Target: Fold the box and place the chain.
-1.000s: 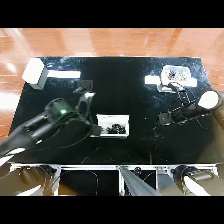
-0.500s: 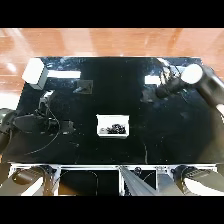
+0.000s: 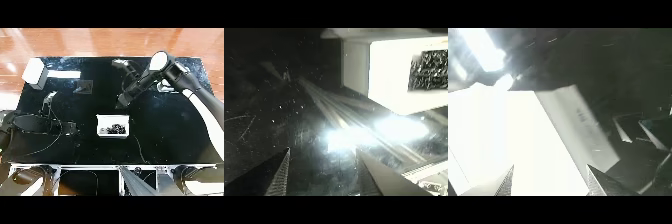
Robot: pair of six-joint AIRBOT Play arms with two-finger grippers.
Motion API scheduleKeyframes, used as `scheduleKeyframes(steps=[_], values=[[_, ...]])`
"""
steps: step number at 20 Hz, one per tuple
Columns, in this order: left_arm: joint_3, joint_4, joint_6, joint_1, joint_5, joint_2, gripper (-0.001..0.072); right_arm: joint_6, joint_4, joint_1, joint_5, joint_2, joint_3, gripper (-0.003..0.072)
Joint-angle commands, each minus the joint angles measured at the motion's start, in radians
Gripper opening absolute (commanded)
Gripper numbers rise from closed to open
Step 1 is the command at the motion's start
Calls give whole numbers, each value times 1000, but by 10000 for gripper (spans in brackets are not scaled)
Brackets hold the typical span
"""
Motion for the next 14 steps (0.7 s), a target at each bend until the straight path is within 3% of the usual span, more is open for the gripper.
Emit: scheduleKeyframes(steps=[1,14], values=[[0,-9,7,-38,-5,-29,505,-64,-76,72,22,-15,-18,570],[0,-14,6,-46,-26,-48,505,0,-167,163,174,-11,-48,570]])
